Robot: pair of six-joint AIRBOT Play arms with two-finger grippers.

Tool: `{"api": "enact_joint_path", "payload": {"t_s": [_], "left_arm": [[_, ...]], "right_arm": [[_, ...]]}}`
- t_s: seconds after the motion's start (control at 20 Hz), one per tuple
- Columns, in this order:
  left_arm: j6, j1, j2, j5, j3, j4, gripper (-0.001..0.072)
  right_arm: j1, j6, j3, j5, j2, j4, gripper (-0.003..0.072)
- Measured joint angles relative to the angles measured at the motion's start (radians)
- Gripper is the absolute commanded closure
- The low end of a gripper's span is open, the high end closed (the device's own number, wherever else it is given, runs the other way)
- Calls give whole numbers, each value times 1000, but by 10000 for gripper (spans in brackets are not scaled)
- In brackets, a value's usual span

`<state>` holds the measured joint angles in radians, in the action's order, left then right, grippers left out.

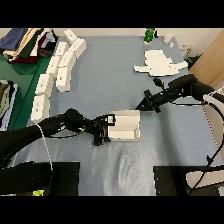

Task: Fold the box.

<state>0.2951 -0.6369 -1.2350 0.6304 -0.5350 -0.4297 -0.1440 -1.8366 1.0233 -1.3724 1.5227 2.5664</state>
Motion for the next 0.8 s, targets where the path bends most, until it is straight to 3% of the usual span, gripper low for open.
{"api": "enact_joint_path", "payload": {"t_s": [0.3, 0.5, 0.8], "left_arm": [[0, 0, 0, 0, 0, 0, 238], [0, 0, 0, 0, 0, 0, 238], [0, 0, 0, 0, 0, 0, 238]], "right_arm": [[128, -166, 36, -64, 2, 21, 682], [242, -236, 29, -58, -84, -97, 682], [415, -288, -97, 179, -304, -277, 682]]}}
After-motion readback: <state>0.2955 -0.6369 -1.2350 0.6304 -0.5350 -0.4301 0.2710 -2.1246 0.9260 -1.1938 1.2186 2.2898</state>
